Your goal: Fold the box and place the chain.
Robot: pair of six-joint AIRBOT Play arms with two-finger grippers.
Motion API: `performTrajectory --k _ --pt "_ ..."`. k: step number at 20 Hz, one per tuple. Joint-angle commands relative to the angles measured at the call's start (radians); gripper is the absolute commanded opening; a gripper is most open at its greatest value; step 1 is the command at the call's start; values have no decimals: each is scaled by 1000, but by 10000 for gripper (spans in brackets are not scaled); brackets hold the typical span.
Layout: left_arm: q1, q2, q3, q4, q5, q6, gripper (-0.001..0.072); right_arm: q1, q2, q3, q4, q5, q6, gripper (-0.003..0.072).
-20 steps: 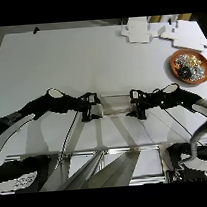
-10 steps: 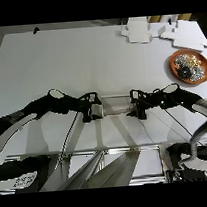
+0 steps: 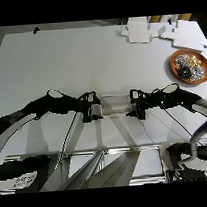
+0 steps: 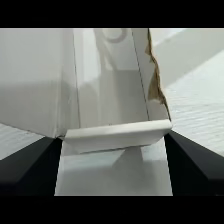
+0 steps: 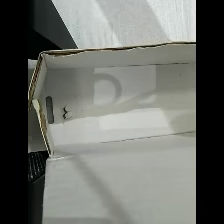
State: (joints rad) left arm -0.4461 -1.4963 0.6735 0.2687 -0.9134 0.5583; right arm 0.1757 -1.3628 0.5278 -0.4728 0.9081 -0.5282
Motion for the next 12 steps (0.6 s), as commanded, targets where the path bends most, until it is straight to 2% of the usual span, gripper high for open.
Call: performTrajectory --k 1,4,12 --pt "-12 -16 0 -45 25 13 709 0 0 0 -1 0 0 412" --pt "-23 -16 0 -80 53 29 709 0 0 0 -1 0 0 412" --pt "-46 -15 0 -64 73 35 693 0 0 0 -1 0 0 412"
